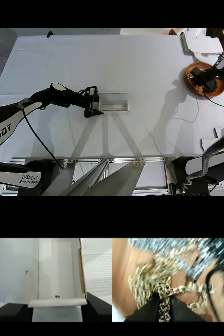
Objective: Fold the box and place the chain.
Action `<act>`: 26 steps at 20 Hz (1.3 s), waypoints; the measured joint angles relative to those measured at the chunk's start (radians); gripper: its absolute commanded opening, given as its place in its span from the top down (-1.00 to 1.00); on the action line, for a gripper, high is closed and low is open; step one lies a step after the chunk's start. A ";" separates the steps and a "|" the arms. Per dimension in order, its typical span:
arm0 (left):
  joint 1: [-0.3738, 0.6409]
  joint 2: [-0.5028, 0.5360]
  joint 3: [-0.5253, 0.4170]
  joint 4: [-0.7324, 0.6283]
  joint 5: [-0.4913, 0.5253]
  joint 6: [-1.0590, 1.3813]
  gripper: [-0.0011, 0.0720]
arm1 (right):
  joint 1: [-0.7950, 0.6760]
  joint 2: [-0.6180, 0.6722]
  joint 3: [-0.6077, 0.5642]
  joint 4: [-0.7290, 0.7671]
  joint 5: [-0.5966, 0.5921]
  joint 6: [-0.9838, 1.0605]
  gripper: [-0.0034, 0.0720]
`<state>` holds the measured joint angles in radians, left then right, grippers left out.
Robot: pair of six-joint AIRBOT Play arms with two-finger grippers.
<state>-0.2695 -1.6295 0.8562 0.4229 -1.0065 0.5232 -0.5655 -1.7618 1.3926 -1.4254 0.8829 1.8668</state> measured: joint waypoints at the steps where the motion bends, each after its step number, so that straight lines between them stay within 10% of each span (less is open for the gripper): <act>1: 0.000 0.000 0.000 0.000 0.000 0.000 0.22 | 0.002 0.018 0.000 0.002 -0.003 -0.015 0.89; 16: 0.000 0.000 0.000 0.000 0.000 0.000 0.22 | 0.025 0.477 -0.032 -0.142 0.344 -0.376 0.90; 26: 0.000 0.000 0.000 0.000 0.000 0.000 0.22 | 0.376 0.710 -0.309 -0.127 0.375 -0.417 0.90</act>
<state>-0.2695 -1.6295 0.8562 0.4229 -1.0065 0.5232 -0.1898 -1.0523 1.0840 -1.5528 1.2583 1.4498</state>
